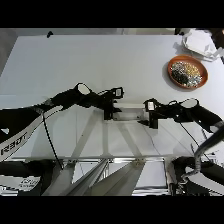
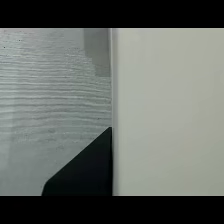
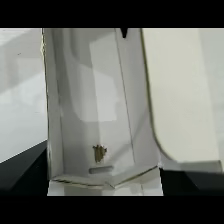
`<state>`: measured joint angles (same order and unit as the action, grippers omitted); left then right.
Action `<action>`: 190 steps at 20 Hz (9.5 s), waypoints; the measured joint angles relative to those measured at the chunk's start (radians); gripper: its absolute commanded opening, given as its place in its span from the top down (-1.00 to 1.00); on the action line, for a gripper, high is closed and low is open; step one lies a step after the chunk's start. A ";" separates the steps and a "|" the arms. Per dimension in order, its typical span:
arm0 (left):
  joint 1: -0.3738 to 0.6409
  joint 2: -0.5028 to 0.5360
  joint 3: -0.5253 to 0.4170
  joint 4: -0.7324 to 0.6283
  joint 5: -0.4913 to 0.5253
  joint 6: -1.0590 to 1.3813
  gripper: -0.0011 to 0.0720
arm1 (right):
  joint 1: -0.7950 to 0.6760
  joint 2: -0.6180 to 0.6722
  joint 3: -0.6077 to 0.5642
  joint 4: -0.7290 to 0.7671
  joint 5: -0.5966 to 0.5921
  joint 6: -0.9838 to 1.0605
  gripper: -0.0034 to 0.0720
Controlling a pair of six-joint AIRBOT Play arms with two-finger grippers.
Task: Fold the box and place the chain.
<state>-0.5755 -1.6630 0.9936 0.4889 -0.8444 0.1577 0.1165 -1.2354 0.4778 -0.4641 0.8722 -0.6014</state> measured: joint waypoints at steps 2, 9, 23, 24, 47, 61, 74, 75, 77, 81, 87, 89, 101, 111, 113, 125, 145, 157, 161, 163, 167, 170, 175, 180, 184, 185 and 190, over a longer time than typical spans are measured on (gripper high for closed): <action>0.000 0.000 0.000 0.000 -0.001 0.001 0.94 | 0.002 -0.016 0.000 -0.001 0.006 -0.004 -0.69; 0.000 0.000 0.000 -0.001 0.000 0.000 0.94 | 0.004 -0.060 0.001 -0.024 0.002 -0.009 -0.68; -0.001 0.000 0.000 -0.002 0.003 -0.001 0.94 | -0.013 -0.084 0.002 -0.029 0.006 0.008 -0.24; -0.001 0.000 0.000 -0.003 0.003 -0.001 0.94 | -0.016 -0.084 0.002 -0.031 0.008 0.011 -0.24; -0.001 0.000 0.000 -0.003 0.002 -0.002 0.94 | -0.023 -0.074 0.002 -0.060 0.014 0.051 -0.54; 0.000 0.000 0.000 -0.002 0.002 -0.002 0.94 | -0.023 -0.074 0.001 -0.060 0.027 0.055 -0.34; 0.000 0.000 0.000 -0.002 0.002 -0.001 0.94 | -0.010 -0.072 0.001 -0.056 0.018 0.051 -0.59; 0.000 0.000 0.000 -0.001 0.001 -0.001 0.94 | -0.003 -0.072 0.001 -0.054 0.015 0.051 -0.60; 0.000 0.000 0.000 -0.001 0.001 -0.001 0.94 | 0.009 -0.072 0.001 -0.047 0.011 0.051 -0.88; 0.000 0.000 0.000 -0.002 0.002 -0.002 0.94 | 0.018 -0.072 0.004 -0.040 0.010 0.079 -0.90; 0.000 0.000 0.000 -0.002 0.001 -0.001 0.94 | 0.020 -0.072 0.008 -0.040 0.008 0.103 -0.23; 0.000 0.000 0.000 -0.002 0.001 -0.001 0.94 | 0.020 -0.072 0.008 -0.045 0.009 0.105 -0.12; 0.000 0.000 0.000 -0.002 0.002 -0.001 0.94 | 0.020 -0.072 0.009 -0.094 0.016 0.106 -0.11; 0.000 0.000 0.000 -0.002 0.002 -0.001 0.94 | 0.020 -0.071 0.009 -0.113 0.014 0.104 -0.11; 0.000 0.000 0.000 -0.002 0.002 -0.001 0.94 | 0.020 -0.071 0.009 -0.114 0.014 0.104 -0.11; 0.000 0.000 0.000 -0.002 0.002 -0.002 0.94 | 0.020 -0.071 0.009 -0.115 0.014 0.103 -0.11; 0.100 0.187 -0.001 0.241 -0.080 -0.158 0.02 | 0.021 -0.071 0.008 -0.116 0.015 0.103 -0.11; -0.059 0.348 -0.001 0.318 -0.302 -0.410 0.97 | 0.021 -0.071 0.008 -0.115 0.013 0.104 -0.11; -0.131 0.309 -0.001 0.230 -0.086 -0.457 0.97 | 0.021 -0.071 0.008 -0.115 0.013 0.104 -0.11; -0.140 0.277 -0.001 0.192 0.039 -0.507 0.97 | 0.021 -0.071 0.008 -0.115 0.013 0.104 -0.11; -0.135 0.199 -0.001 0.151 0.221 -0.623 0.97 | 0.021 -0.071 0.008 -0.115 0.013 0.104 -0.11; -0.132 0.127 0.000 0.135 0.264 -0.700 0.97 | 0.021 -0.071 0.008 -0.114 0.013 0.106 -0.11; -0.135 0.063 0.001 0.121 0.247 -0.750 0.97 | 0.021 -0.071 0.007 -0.113 0.012 0.107 -0.11; -0.134 0.098 -0.002 0.142 0.230 -0.744 0.97 | 0.021 -0.071 0.007 -0.120 0.019 0.099 -0.11; -0.110 0.183 -0.001 0.159 0.233 -0.728 0.97 | 0.021 -0.071 0.007 -0.119 0.016 0.101 -0.11; -0.098 0.205 -0.001 0.167 0.229 -0.726 0.97 | 0.021 -0.071 0.007 -0.118 0.016 0.101 -0.11; -0.011 0.325 0.000 0.280 0.101 -0.719 0.97 | 0.021 -0.071 0.007 -0.116 0.015 0.103 -0.11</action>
<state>-0.5869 -1.3380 0.9932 0.7689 -0.7429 -0.5610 0.1379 -1.3067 0.4850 -0.5804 0.8871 -0.4984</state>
